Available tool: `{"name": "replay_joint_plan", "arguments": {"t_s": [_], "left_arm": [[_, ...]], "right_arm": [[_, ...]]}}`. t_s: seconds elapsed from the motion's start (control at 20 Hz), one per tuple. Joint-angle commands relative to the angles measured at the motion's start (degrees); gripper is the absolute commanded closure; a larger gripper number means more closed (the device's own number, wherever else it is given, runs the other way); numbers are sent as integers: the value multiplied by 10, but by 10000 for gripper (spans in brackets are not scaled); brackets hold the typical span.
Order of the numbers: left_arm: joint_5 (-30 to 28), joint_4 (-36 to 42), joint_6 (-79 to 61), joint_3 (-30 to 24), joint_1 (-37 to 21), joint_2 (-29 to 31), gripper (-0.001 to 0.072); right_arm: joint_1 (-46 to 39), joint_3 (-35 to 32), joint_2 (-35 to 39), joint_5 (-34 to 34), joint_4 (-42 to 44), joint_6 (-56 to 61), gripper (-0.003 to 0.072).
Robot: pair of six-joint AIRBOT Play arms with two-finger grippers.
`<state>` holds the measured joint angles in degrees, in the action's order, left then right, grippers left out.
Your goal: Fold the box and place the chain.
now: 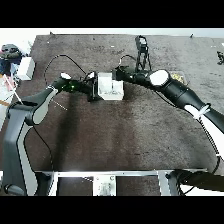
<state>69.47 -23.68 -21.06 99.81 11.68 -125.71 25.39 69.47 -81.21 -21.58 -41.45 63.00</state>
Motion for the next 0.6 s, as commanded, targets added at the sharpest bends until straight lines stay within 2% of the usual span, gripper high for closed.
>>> {"name": "replay_joint_plan", "arguments": {"t_s": [0.0, 0.1, 0.15, 0.25, 0.4, 0.55], "left_arm": [[0, 0, 0, 1, 0, 0, 302], [0, 0, 0, 1, 0, 0, 302], [0, 0, 0, 1, 0, 0, 302], [0, 0, 0, 1, 0, 0, 302], [0, 0, 0, 1, 0, 0, 302], [0, 0, 0, 1, 0, 0, 302]], "right_arm": [[-9, 0, -12, 0, -37, -1, 393], [-27, 0, -10, -9, -55, -2, 396], [-42, 1, -9, -26, -64, -6, 478], [-81, 19, -9, -82, -65, -42, 474], [-148, 93, -38, -179, -48, -118, 476], [-203, 192, -118, -284, 23, -203, 517]]}}
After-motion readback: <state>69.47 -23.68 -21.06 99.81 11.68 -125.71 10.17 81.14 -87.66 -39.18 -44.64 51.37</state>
